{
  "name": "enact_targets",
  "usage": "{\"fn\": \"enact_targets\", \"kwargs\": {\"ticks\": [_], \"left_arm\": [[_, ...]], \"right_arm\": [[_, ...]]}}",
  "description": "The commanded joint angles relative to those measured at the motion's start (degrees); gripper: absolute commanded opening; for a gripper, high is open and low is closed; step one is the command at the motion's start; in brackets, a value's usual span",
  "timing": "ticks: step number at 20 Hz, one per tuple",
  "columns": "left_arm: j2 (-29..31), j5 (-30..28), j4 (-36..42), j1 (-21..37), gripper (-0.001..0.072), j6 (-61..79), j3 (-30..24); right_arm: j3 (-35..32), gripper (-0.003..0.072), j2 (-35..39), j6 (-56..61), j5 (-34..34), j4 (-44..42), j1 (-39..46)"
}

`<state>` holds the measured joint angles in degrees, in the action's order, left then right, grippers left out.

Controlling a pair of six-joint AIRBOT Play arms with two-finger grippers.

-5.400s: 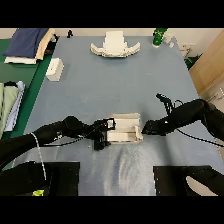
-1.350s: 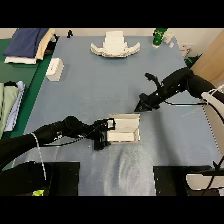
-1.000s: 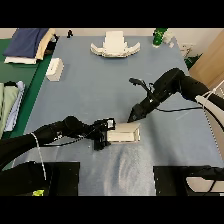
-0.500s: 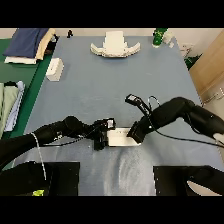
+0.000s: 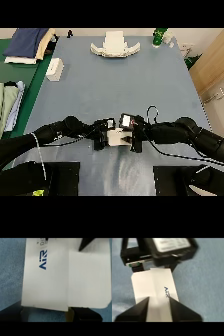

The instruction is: Fold the box.

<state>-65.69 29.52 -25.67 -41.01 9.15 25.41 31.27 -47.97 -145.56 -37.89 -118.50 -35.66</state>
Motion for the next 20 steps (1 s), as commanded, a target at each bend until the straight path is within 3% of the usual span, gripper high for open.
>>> {"fn": "enact_targets", "kwargs": {"ticks": [1,8,20], "left_arm": [[-0.04,-0.02,-0.02,0.02,0.0444,0.0,0.02],[-0.04,0.0,-0.02,0.02,0.0444,0.0,0.02],[-0.04,0.0,-0.02,0.02,0.0444,0.0,0.02]], "right_arm": [[-0.33,0.0526,-0.31,-8.66,1.38,1.79,-3.04],[-0.28,0.0522,-5.46,-9.7,6.25,8.0,-3.39],[-0.26,0.0508,-1.84,-9.7,8.94,10.54,-3.39]]}}
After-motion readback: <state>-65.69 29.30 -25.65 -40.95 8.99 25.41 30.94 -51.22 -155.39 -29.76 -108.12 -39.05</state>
